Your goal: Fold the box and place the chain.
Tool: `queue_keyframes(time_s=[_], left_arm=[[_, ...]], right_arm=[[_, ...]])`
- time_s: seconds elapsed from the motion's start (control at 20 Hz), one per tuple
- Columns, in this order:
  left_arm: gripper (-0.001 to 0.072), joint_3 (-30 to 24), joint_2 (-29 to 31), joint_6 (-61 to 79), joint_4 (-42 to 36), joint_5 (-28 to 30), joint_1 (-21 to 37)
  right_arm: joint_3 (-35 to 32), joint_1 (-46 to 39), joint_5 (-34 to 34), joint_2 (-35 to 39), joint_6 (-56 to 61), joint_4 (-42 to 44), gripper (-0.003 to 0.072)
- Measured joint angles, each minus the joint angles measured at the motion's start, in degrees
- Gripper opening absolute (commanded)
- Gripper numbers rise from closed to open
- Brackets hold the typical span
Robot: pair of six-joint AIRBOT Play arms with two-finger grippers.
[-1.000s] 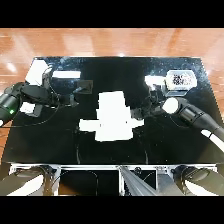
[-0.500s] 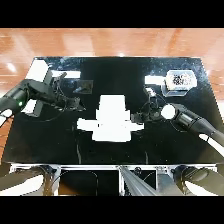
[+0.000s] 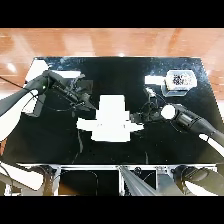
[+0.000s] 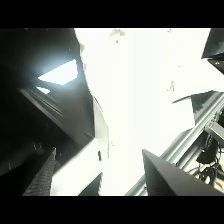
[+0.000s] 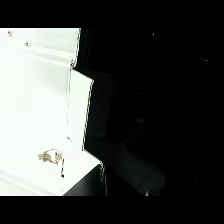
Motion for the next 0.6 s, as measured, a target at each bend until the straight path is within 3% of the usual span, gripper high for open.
queue_keyframes(time_s=[0.25, 0.6], left_arm=[[0.0622, 3.0, -4.3, 1.7, -1.2, 1.9, -1.9], [0.0622, 3.8, -5.3, 7.0, -2.0, 1.3, -5.4]], right_arm=[[0.0, 0.0, 0.0, 0.0, -0.2, 0.1, 0.0032], [0.0, 0.0, 0.6, 0.0, -0.9, 0.1, 0.0031]])
